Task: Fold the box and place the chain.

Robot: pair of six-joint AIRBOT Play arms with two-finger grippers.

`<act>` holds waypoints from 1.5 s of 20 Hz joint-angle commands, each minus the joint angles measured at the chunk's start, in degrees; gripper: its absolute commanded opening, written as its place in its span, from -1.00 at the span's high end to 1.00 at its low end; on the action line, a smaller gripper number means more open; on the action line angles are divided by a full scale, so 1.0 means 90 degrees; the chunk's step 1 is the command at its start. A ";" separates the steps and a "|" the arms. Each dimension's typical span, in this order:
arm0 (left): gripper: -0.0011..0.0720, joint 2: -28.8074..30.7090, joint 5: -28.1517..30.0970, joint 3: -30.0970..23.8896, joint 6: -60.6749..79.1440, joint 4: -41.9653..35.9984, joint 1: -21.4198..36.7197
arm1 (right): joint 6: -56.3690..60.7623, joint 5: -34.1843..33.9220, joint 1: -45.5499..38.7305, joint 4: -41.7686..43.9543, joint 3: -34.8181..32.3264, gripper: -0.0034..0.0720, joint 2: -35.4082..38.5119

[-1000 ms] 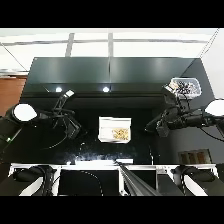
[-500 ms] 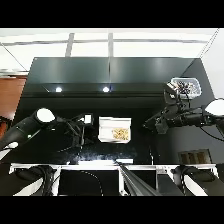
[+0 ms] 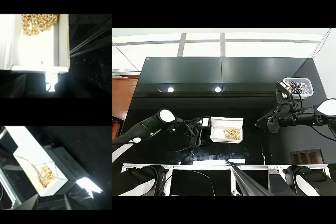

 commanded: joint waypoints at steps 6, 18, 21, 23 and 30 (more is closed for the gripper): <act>-0.98 -0.0121 0.0204 0.0015 0.0063 -0.0311 -0.0019 | -0.0002 0.0015 0.0007 0.0002 0.0005 -0.09 0.0002; -0.98 -0.0529 0.0321 0.0486 0.0119 -0.0340 -0.0287 | -0.0002 0.0053 0.0007 0.0002 0.0005 -0.09 0.0002; -0.97 -0.0532 0.0321 0.0486 0.0134 -0.0294 -0.0517 | -0.0002 0.0002 0.0007 0.0000 0.0005 -0.09 0.0002; -0.91 -0.0532 0.0323 0.0486 0.0129 -0.0245 -0.0549 | -0.0002 -0.0097 0.0007 0.0000 0.0005 -0.09 0.0002; -0.41 -0.0529 0.0787 0.0491 -0.0597 -0.0250 -0.0537 | 0.0551 -0.1372 0.0131 -0.0022 0.0005 -0.09 0.0000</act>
